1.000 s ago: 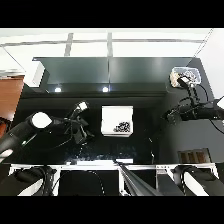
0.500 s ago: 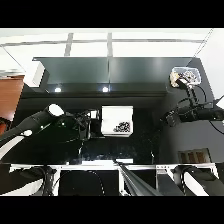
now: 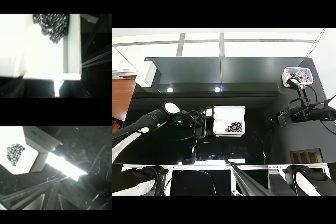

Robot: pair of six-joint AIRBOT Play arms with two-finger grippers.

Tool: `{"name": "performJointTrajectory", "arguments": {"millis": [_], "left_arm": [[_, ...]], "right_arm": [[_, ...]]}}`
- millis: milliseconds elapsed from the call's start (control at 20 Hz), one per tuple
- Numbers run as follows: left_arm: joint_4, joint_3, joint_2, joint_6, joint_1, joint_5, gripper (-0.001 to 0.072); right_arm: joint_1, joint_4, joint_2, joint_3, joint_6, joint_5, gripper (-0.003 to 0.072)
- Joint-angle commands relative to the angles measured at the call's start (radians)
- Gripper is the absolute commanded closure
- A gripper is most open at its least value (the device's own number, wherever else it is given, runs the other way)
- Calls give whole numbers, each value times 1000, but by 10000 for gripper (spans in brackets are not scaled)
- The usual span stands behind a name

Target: Fold the box and place the chain.

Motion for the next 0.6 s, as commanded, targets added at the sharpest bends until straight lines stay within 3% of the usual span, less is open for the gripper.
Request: {"name": "performJointTrajectory", "arguments": {"millis": [0,50,100,150,200,350,400,450,550], "left_arm": [[-4,5,-5,0,-22,10,-8],[-4,6,-5,0,-22,10,0],[-5,6,-5,-1,-22,5,111],[-4,6,-5,0,-24,0,279],[-3,6,-5,0,-31,5,308],[-3,6,-5,0,-47,10,308],[-3,6,-5,0,-48,10,308],[-3,6,-5,0,-48,10,307],[-3,6,-5,0,-47,11,308]], "right_arm": [[2,2,0,0,0,0,496],[2,2,0,0,0,0,496],[2,2,0,0,0,0,497],[2,2,0,0,0,0,497],[2,2,0,0,0,0,497],[2,6,0,-8,51,-45,467],[2,26,-2,-8,153,-109,208],[9,76,-4,-8,190,-172,12],[63,175,-34,-1,172,-343,15]]}}
